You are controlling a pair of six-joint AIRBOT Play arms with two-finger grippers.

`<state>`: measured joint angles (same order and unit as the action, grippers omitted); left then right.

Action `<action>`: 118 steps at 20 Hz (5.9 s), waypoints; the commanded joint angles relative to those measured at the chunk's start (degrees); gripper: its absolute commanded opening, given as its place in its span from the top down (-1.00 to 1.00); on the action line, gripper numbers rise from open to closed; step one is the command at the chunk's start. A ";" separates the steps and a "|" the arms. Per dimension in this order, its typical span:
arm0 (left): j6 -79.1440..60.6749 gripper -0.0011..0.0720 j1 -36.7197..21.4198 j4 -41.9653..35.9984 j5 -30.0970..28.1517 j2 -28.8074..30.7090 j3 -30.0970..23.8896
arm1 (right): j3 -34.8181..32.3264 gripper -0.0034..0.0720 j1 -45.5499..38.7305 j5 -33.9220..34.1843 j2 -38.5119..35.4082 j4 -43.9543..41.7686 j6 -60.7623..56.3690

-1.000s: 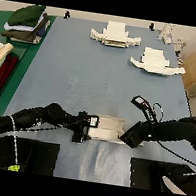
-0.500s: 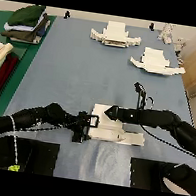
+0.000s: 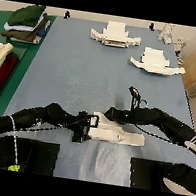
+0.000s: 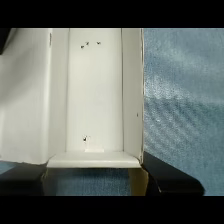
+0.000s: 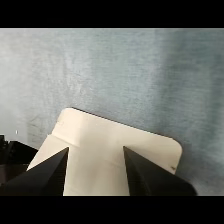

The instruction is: Fold the box.

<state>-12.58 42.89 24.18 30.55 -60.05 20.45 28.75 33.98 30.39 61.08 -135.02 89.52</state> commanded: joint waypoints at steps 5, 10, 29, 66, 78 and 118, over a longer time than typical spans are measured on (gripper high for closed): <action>-0.02 -0.15 -0.04 0.04 0.00 0.00 0.02 | 0.09 -0.44 0.07 0.28 0.26 0.70 0.09; -0.02 -0.15 -0.04 0.04 0.00 0.00 0.02 | 0.28 -0.44 0.04 0.68 -4.55 3.06 0.09; -0.02 -0.15 -0.04 0.04 0.00 0.00 0.02 | -3.08 -0.96 0.04 34.29 -28.59 26.53 51.80; -0.02 -0.15 -0.04 0.04 0.00 0.00 0.02 | -7.45 0.50 2.40 14.60 -14.84 12.57 67.17; -0.02 -0.15 -0.04 0.04 0.00 0.00 0.02 | -7.39 -0.83 2.56 16.55 -14.78 13.29 67.10; -0.02 -0.15 -0.04 0.04 -0.02 0.00 0.02 | -10.14 0.91 -40.13 44.06 -14.73 6.40 11.54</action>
<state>-12.58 42.89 24.21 30.55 -60.05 20.45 18.94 -6.11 74.19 47.18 -125.62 100.25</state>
